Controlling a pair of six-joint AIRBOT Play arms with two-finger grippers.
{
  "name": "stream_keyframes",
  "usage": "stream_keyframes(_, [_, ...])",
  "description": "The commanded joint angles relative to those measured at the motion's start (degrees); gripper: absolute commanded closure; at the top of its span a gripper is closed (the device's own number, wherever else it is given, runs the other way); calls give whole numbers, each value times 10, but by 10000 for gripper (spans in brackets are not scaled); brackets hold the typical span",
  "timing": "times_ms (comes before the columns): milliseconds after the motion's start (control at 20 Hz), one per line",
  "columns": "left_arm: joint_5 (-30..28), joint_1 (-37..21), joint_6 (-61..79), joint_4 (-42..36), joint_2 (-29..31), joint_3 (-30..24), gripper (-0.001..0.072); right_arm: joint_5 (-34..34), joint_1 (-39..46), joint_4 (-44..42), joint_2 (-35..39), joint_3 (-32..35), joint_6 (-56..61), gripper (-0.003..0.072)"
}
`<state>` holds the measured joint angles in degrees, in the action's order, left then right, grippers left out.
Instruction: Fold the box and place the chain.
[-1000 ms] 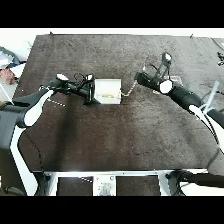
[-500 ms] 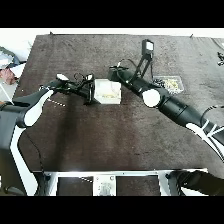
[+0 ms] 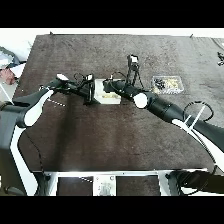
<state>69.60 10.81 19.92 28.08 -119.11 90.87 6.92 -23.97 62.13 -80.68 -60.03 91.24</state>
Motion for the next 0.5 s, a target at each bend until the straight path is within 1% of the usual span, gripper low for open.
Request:
stream_keyframes(0, [0,0,0,0,0,0,245,74,50,45,28,21,1,212])
stream_keyframes(100, [0,0,0,0,0,0,245,70,104,45,74,81,24,212])
stream_keyframes(200, [0,0,0,0,0,0,245,50,175,45,104,153,62,212])
stream_keyframes(250, [0,0,0,0,0,0,245,31,213,45,105,183,85,212])
stream_keyframes(350, [0,0,0,0,0,0,246,-24,269,45,90,220,141,213])
stream_keyframes(450, [0,0,0,0,0,0,245,-54,286,45,53,216,154,213])
